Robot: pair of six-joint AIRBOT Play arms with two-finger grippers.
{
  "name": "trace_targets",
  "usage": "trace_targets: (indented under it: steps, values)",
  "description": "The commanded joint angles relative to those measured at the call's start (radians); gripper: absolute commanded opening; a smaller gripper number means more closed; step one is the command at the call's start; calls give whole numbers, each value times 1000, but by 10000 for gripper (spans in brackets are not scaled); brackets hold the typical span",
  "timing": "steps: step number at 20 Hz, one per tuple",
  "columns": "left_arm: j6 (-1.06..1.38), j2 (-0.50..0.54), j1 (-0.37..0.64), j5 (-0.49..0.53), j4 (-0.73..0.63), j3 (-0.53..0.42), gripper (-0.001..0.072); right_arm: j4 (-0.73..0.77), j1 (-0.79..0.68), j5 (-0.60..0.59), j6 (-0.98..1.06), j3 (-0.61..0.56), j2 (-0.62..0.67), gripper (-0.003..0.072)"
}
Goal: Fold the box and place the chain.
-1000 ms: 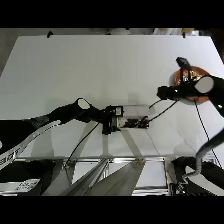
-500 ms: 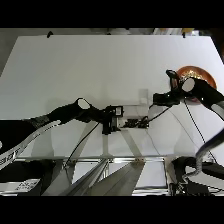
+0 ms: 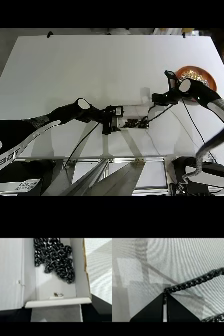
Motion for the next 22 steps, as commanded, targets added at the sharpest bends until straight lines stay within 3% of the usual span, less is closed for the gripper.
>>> trace_targets:
  steps: [1,5,10,13,18,22]
  values:
    - [0,0,0,0,0,0,312,1,0,54,-41,0,4,14]
    - [0,0,0,0,0,0,312,-3,0,135,-85,0,100,14]
    - [0,0,0,0,0,0,312,9,28,299,-114,0,338,14]
    - [0,0,0,0,0,0,312,96,85,391,-140,0,477,14]
    - [0,0,0,0,0,0,312,279,177,397,-139,0,620,14]
    - [0,0,0,0,0,0,312,373,249,395,-139,0,638,14]
